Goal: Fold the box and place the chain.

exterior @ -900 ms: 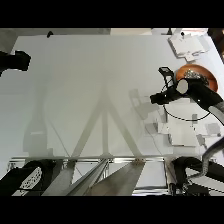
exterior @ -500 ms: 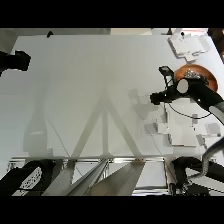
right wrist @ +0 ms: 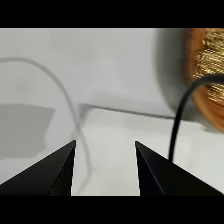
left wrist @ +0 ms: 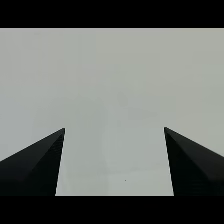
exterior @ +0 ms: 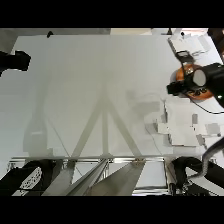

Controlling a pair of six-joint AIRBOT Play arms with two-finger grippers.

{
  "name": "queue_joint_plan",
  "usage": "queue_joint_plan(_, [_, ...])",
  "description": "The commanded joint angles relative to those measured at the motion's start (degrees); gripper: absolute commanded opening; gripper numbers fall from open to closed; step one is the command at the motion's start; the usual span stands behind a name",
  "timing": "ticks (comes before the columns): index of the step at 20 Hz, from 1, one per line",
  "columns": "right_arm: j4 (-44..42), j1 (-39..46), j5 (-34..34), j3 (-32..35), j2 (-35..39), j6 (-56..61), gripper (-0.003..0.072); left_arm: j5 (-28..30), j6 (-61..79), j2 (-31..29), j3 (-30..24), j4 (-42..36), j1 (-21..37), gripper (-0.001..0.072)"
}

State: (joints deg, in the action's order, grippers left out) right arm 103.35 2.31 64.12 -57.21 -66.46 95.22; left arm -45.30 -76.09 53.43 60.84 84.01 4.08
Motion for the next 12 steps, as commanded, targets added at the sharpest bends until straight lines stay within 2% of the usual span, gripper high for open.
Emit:
queue_joint_plan(1, [5.77,6.05,9.62,-1.86,1.46,-1.62,0.0422,0.04,0.02,-0.04,-0.02,0.02,-0.02,0.0695])
queue_joint_plan(5, [4.02,17.86,13.27,-1.84,1.46,-15.82,0.0422,0.02,0.02,-0.04,-0.02,0.02,0.00,0.0695])
queue_joint_plan(7, [1.73,23.98,12.44,-1.86,1.46,-23.43,0.0421,0.02,0.02,-0.04,-0.02,0.02,-0.02,0.0695])
queue_joint_plan(9, [-0.96,30.47,9.51,-1.86,1.46,-26.80,0.0421,0.04,0.02,-0.04,-0.02,0.02,-0.02,0.0695])
queue_joint_plan(12, [-6.62,41.38,8.96,-1.84,1.44,-33.33,0.0419,0.02,0.02,-0.04,-0.02,0.02,-0.02,0.0695])
